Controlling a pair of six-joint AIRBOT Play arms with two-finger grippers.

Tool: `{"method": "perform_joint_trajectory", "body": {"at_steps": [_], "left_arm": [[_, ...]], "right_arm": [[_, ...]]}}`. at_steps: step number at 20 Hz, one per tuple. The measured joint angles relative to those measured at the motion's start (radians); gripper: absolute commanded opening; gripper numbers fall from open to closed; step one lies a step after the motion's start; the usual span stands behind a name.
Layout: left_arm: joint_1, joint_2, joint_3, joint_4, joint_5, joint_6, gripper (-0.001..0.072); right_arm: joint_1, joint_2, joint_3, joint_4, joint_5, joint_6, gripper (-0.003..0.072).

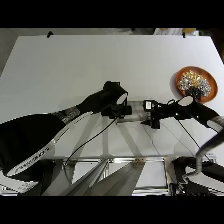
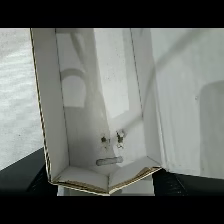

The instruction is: Fold the box and place the chain.

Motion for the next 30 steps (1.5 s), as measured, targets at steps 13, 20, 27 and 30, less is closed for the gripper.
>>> {"method": "perform_joint_trajectory", "body": {"at_steps": [13, 20, 27, 30], "left_arm": [[-0.012, -0.065, 0.029, -0.046, -0.06, 0.035, 0.0019], [-0.004, -0.037, 0.029, -0.088, -0.022, 0.049, 0.0515], [0.068, 0.126, 0.028, -0.068, -0.061, 0.203, 0.0515], [0.126, 0.217, 0.011, -0.077, -0.097, 0.334, 0.0488]], "right_arm": [[0.0, 0.0, 0.0, 0.0, 0.002, 0.0, 0.0412], [0.001, 0.0, 0.0, 0.005, -0.009, -0.001, 0.0412], [0.0, 0.0, 0.0, 0.001, -0.002, -0.001, 0.0412], [0.0, 0.0, 0.0, 0.0, -0.001, -0.001, 0.0412]]}}
